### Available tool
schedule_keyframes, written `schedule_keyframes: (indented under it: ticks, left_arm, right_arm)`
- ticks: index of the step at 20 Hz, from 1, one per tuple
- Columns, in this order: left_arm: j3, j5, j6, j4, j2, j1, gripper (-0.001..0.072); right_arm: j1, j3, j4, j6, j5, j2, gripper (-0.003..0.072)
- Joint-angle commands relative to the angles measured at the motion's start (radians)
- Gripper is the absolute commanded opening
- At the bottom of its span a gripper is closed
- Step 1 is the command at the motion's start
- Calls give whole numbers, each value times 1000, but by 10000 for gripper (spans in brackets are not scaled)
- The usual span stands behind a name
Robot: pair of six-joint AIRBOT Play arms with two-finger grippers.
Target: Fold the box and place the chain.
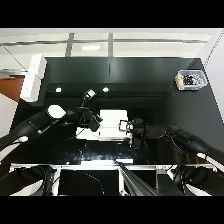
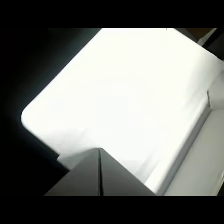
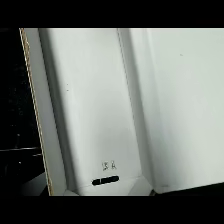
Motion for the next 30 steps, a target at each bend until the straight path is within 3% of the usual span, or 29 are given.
schedule_keyframes:
  ticks: [1, 2, 3, 4, 8, 11, 13, 17, 22, 25, 26, 27, 29, 30]
  left_arm:
    - [55, -144, -1, 107, 64, 104, 36]
    - [66, -192, -1, 123, 90, 151, 111]
    - [69, -233, -2, 136, 113, 198, 366]
    - [69, -267, -11, 155, 131, 237, 720]
    - [57, -457, -2, 337, 144, 331, 708]
    - [-10, -505, 314, 326, 143, 311, 708]
    - [-64, -446, 470, 278, 143, 267, 707]
    - [-127, -236, 528, 226, 127, 137, 701]
    - [-129, -101, 543, 149, 74, 15, 685]
    - [-129, -99, 543, 120, 36, -23, 684]
    - [-129, -98, 543, 119, 29, -31, 641]
    - [-128, -98, 543, 120, 27, -37, 509]
    - [-127, -98, 543, 120, 27, -37, 329]
    - [-127, -96, 543, 120, 27, -37, 328]
  right_arm:
    - [0, 0, 0, 0, 0, 0, 467]
    - [0, 0, 0, 0, 0, 0, 466]
    - [0, 0, 0, 0, 0, 0, 467]
    - [0, 0, 0, 0, 0, 0, 467]
    - [0, 0, 0, 1, 0, 0, 467]
    - [0, 0, 0, 0, 0, 0, 467]
    - [0, 0, 0, 0, 0, 0, 467]
    - [0, 0, 1, 1, -1, 0, 467]
    - [0, 0, 1, 1, -1, 0, 467]
    - [0, 0, 1, 1, -1, 0, 466]
    - [0, 0, 1, 1, -1, 0, 467]
    - [0, 0, 1, 1, -1, 0, 467]
    - [0, 0, 1, 1, -1, 0, 467]
    - [0, 0, 1, 1, -1, 0, 466]
